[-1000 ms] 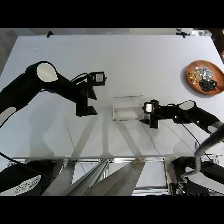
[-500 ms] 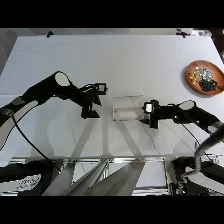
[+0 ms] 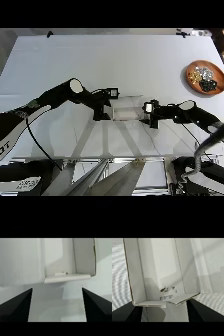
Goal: Fold the box and place the chain.
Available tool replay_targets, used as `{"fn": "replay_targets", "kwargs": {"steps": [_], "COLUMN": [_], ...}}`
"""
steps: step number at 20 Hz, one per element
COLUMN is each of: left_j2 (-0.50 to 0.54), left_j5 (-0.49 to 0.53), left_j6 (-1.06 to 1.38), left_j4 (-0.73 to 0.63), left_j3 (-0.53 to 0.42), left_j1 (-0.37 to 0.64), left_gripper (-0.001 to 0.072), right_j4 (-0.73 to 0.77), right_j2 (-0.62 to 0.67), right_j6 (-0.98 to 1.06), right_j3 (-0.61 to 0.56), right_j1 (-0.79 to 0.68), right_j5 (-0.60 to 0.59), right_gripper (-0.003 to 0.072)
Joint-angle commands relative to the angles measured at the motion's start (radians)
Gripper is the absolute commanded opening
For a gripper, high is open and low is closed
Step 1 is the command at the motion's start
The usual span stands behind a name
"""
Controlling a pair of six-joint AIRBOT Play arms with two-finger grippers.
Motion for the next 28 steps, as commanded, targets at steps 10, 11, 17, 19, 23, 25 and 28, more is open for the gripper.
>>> {"fn": "replay_targets", "kwargs": {"steps": [10, 11, 17, 19, 23, 25, 28], "left_j2": [-0.043, -0.043, -0.043, -0.042, -0.035, -0.035, -0.035], "left_j5": [0.023, 0.012, -0.02, -0.021, -0.034, -0.051, -0.05], "left_j6": [-0.059, -0.058, -0.053, -0.06, -0.06, -0.069, -0.117], "left_j4": [-0.071, -0.068, -0.009, 0.046, 0.042, 0.001, -0.03], "left_j3": [0.0, 0.0, 0.0, 0.0, 0.0, 0.0, 0.0], "left_j1": [-0.04, -0.04, -0.04, -0.037, -0.037, -0.039, -0.04], "left_gripper": [0.0713, 0.0713, 0.0713, 0.0713, 0.0713, 0.0714, 0.0715], "right_j4": [0.0, 0.0, 0.0, 0.0, 0.0, 0.0, 0.0], "right_j2": [0.0, 0.0, 0.0, 0.0, 0.0, 0.0, 0.0], "right_j6": [0.0, 0.0, 0.0, 0.0, 0.0, 0.0, 0.0], "right_j3": [0.0, 0.0, 0.0, 0.0, 0.0, 0.0, 0.0], "right_j1": [0.0, 0.0, 0.0, 0.0, 0.0, 0.0, 0.0], "right_j5": [0.0, 0.0, 0.0, 0.0, 0.0, 0.0, 0.0], "right_gripper": [0.0567, 0.0567, 0.0567, 0.0567, 0.0567, 0.0567, 0.0567]}}
